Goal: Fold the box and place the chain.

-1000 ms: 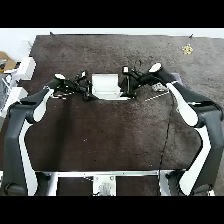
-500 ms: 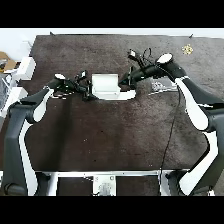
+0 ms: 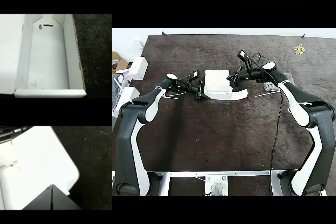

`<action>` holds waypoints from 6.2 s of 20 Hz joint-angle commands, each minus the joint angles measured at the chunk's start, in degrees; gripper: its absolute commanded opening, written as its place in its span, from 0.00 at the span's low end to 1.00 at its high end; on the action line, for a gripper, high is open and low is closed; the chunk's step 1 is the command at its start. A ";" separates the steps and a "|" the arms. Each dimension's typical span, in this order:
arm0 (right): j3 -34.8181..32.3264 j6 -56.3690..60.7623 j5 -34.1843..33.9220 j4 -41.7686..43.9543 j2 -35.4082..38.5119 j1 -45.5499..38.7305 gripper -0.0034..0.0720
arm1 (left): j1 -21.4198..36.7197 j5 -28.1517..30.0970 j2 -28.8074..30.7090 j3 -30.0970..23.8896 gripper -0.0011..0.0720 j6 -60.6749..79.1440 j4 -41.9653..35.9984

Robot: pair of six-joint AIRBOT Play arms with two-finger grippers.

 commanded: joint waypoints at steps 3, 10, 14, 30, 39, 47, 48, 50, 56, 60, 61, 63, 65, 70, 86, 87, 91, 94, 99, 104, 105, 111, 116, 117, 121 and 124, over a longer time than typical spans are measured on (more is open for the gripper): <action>-0.09 -3.82 3.17 -2.21 -1.31 0.17 0.05 | -0.02 -0.02 -0.04 0.04 0.48 0.00 0.00; -0.13 -6.60 1.44 -3.50 -1.31 0.17 0.05 | -0.02 -0.02 -0.04 0.04 0.48 0.00 0.00; 0.00 -8.09 0.96 -2.05 -1.01 0.11 0.05 | -0.02 -0.02 -0.04 0.04 0.48 0.00 0.00; -10.91 -10.32 1.42 -29.42 14.12 0.76 0.81 | -0.02 -0.02 -0.04 0.04 0.48 0.00 0.00; -10.73 -12.50 3.23 -21.97 8.50 2.19 0.80 | -0.02 -0.02 -0.04 0.04 0.48 0.00 0.00; -10.80 -8.87 2.14 -16.50 7.17 2.25 0.24 | -0.02 -0.02 -0.04 0.04 0.48 0.00 0.00; -10.80 -8.90 2.64 -14.45 6.71 2.32 0.23 | -0.02 -0.02 -0.04 0.04 0.48 0.00 0.00; -10.80 -8.94 2.16 -12.37 5.73 2.82 0.23 | -0.02 -0.02 -0.04 0.04 0.48 0.00 0.00; -10.80 -10.62 -1.51 -11.15 4.87 5.29 0.27 | -0.02 0.00 -0.04 0.04 0.48 0.00 0.00; -10.80 -10.60 -1.25 -11.17 4.87 5.27 0.42 | -0.02 -0.02 -0.04 0.04 0.48 0.00 0.00; -10.80 -10.60 -1.29 -11.13 4.87 5.29 0.42 | -0.02 -0.02 -0.04 0.04 0.48 0.00 0.00; -10.80 -10.64 -1.27 -11.47 4.87 5.27 0.65 | -0.02 -0.02 -0.04 0.04 0.48 0.00 0.00; -10.80 -10.62 -1.31 -12.61 4.87 5.27 0.65 | -0.02 -0.02 -0.04 0.04 0.48 0.00 0.00; -10.80 -9.66 -2.43 -15.34 4.92 5.03 0.93 | -0.02 -0.02 -0.04 0.04 0.48 0.00 0.00; -10.73 43.98 6.05 -33.03 20.98 -3.39 0.05 | -0.02 -0.02 -0.04 0.04 0.48 0.00 0.00; -10.75 46.64 7.85 -32.70 21.24 -4.90 0.05 | -0.02 -0.02 -0.04 0.04 0.48 0.00 0.00; -14.40 60.00 8.57 -32.39 21.18 -9.86 0.05 | -0.02 0.00 -0.04 0.04 0.48 0.00 0.00; -20.28 62.14 4.61 -28.28 21.11 -11.26 0.05 | -0.02 -0.02 -0.04 0.04 0.48 0.00 0.00; -23.87 61.83 0.20 -21.00 16.44 -10.58 0.05 | -0.02 -0.02 -0.04 0.04 0.48 0.00 0.00; -23.87 59.45 -0.02 -15.23 11.63 -7.19 0.05 | -0.02 -0.02 -0.04 0.04 0.48 0.00 0.00; -23.87 57.75 0.02 -12.31 11.26 -6.69 0.05 | -0.02 -0.02 -0.04 0.04 0.48 0.00 0.00; -23.45 49.27 2.64 2.54 11.26 -6.23 0.59 | -0.02 -0.02 -0.04 0.04 0.48 0.00 0.00; -21.11 48.61 5.07 4.28 11.23 -5.44 0.59 | -0.02 -0.02 -0.04 0.04 0.48 0.00 0.00; -20.81 48.63 5.07 4.26 11.19 -4.70 0.59 | -0.02 -0.02 -0.04 0.04 0.48 0.00 0.00; -19.61 52.26 1.75 -0.76 11.19 -2.12 0.60 | -0.02 -0.02 -0.04 0.04 0.48 0.00 0.00; -17.55 59.93 0.79 -10.78 11.19 0.11 0.73 | -0.02 0.00 -0.04 0.04 0.48 0.00 0.00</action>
